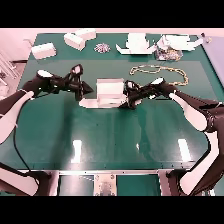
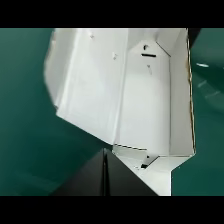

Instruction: Fold the box and place the chain.

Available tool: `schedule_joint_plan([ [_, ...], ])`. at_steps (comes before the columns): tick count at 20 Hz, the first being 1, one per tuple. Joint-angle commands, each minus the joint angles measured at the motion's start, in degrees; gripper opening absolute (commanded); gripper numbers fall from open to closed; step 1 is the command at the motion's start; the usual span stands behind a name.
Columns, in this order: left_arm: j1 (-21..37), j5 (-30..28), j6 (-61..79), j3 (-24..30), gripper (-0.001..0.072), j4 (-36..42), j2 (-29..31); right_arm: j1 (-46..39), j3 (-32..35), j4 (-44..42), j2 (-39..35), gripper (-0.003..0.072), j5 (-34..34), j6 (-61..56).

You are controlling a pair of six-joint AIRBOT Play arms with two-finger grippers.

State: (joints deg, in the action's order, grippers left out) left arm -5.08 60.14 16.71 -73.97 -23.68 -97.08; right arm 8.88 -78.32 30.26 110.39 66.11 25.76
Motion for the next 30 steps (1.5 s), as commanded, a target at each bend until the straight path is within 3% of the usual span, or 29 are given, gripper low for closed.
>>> schedule_joint_plan([
  [1, 3.06, -3.15, -15.34, -0.04, 0.0016, 1.53, 2.91, 0.0, 0.0, -0.02, 0.0, 0.059, 0.0, -0.02],
  [4, 6.67, -3.26, -33.48, -0.04, 0.0016, -0.81, 4.37, 0.0, 0.0, -0.02, 0.0, 0.059, 0.0, -0.02],
  [10, 9.9, 2.97, -63.6, 0.02, 0.0016, -20.06, 3.96, 0.0, 0.0, -0.02, 0.0, 0.0589, 0.0, -0.02],
  [13, 9.77, 7.15, -66.34, 1.18, 0.0016, -20.04, 2.03, 0.0, 0.0, -0.02, 0.0, 0.059, 0.0, -0.02],
  [17, 9.75, 6.82, -67.49, 4.9, 0.0016, -19.45, 0.52, 0.0, 0.0, -0.02, 0.0, 0.0589, -0.02, -0.02],
  [22, 6.36, 7.08, -67.69, 5.11, 0.0016, -18.12, -1.25, 0.0, 0.0, -0.02, 0.0, 0.059, -0.02, -0.02],
  [27, -1.29, 2.32, -65.77, 5.11, 0.0016, -16.61, -1.64, 0.0, 0.0, -0.02, 0.0, 0.059, 0.0, -0.02],
  [30, -2.86, -1.2, -65.7, 5.09, 0.0017, -16.44, -1.86, 0.0, 0.0, -0.02, 0.0, 0.059, 0.0, -0.02],
])
